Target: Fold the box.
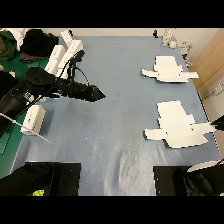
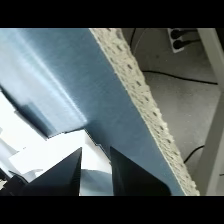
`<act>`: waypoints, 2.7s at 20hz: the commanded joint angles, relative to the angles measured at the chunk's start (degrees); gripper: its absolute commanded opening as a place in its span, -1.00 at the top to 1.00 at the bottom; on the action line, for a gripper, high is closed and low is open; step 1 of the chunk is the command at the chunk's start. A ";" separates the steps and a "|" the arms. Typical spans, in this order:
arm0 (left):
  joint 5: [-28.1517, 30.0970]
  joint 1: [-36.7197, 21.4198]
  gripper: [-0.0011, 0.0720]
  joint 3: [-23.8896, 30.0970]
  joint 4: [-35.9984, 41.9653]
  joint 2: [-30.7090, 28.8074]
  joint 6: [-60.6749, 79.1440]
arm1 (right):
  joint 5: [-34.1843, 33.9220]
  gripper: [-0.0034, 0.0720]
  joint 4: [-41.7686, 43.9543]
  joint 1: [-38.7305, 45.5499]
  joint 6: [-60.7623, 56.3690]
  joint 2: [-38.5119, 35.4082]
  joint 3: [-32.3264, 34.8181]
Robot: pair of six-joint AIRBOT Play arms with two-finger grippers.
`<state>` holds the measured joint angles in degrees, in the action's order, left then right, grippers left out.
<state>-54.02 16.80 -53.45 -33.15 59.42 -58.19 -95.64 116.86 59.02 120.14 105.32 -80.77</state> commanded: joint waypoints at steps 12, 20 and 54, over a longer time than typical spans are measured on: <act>-1.16 0.02 0.93 0.00 0.00 0.02 0.04 | -5.81 0.91 8.37 -7.67 2.93 -3.37 4.79; -3.19 -0.22 0.93 0.00 -0.35 0.02 -0.02 | 6.82 0.92 20.85 -30.23 -4.76 -14.78 14.03; -14.21 -9.86 -0.12 18.08 -1.77 -9.38 -0.17 | 36.20 0.91 26.01 -69.22 -6.84 -37.86 49.62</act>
<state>-68.90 6.96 -35.40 -34.96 49.43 -58.33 -58.33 142.78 -7.97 110.17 67.48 -30.79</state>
